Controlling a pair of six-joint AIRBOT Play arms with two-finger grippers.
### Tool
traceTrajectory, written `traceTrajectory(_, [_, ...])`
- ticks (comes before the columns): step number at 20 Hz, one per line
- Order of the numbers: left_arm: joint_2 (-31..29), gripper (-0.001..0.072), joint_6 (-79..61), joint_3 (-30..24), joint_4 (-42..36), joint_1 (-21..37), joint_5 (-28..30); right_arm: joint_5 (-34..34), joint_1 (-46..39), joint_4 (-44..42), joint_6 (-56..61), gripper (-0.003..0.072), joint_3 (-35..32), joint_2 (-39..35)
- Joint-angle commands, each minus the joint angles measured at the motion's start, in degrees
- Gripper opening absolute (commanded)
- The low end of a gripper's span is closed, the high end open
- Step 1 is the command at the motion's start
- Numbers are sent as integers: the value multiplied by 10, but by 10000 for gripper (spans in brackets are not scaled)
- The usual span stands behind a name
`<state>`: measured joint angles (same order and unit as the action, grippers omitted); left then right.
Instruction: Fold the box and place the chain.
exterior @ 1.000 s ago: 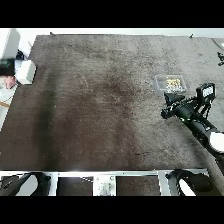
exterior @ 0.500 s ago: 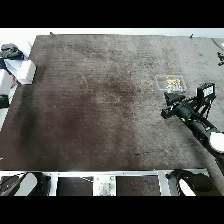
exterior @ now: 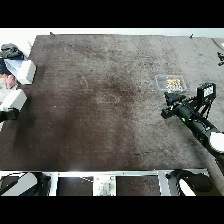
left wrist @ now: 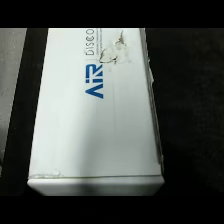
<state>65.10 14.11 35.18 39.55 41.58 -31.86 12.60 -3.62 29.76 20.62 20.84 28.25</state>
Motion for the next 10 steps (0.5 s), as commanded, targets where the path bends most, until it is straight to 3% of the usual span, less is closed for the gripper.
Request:
traceTrajectory(1, [40, 7, -7, 28, 12, 17, -30, 0, 0, 0, 0, -19, 0, 0])
traceTrajectory(5, [76, 6, -12, 72, 26, 48, -59, -2, 0, 0, 0, -18, 0, 0])
traceTrajectory(8, [111, 7, -41, 78, 27, 48, -116, -2, 0, 0, 0, -18, 0, 0])
traceTrajectory(10, [127, 6, -42, 78, 30, 48, -107, -2, 0, 0, 0, -18, 0, 0])
